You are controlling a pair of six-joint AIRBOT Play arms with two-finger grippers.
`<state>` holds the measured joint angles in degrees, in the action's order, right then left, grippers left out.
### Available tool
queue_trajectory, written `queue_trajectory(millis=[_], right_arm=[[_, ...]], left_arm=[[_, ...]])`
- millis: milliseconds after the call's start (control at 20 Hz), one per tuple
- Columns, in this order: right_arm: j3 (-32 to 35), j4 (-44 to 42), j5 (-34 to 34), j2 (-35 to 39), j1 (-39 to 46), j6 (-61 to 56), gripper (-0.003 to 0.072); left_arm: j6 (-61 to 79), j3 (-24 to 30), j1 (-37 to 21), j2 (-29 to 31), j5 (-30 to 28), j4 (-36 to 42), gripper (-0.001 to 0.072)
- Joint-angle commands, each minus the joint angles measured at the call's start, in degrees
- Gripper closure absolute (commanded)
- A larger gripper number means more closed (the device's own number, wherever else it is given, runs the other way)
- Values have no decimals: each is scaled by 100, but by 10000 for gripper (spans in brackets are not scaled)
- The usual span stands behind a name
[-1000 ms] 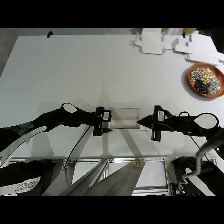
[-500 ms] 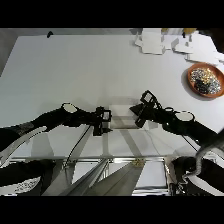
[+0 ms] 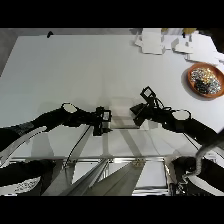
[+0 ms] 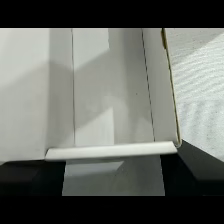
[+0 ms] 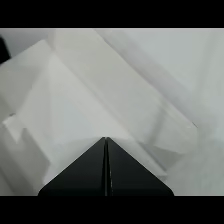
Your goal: Fold the box and place the chain.
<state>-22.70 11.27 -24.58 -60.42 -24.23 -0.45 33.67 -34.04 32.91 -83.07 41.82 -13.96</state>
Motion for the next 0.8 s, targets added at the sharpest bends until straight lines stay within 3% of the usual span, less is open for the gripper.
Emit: queue_trajectory(millis=[0,200,300,450,600,750], right_arm=[[-398,2243,-546,461,-4,-1482,675],[-955,4804,-1589,999,-4,-2643,676],[-1099,5482,-2387,1027,-4,-2549,679],[-1099,5615,-3501,975,186,-1969,680],[-1099,5077,-3661,946,892,-1554,680],[-1097,4347,-3713,809,1617,-146,678]], left_arm=[[-9,2,0,4,0,0,499],[-9,2,0,4,0,0,499],[-9,2,0,4,0,0,499],[-9,2,0,4,0,0,499],[-9,2,0,4,0,0,499],[-9,2,0,4,0,0,499]])
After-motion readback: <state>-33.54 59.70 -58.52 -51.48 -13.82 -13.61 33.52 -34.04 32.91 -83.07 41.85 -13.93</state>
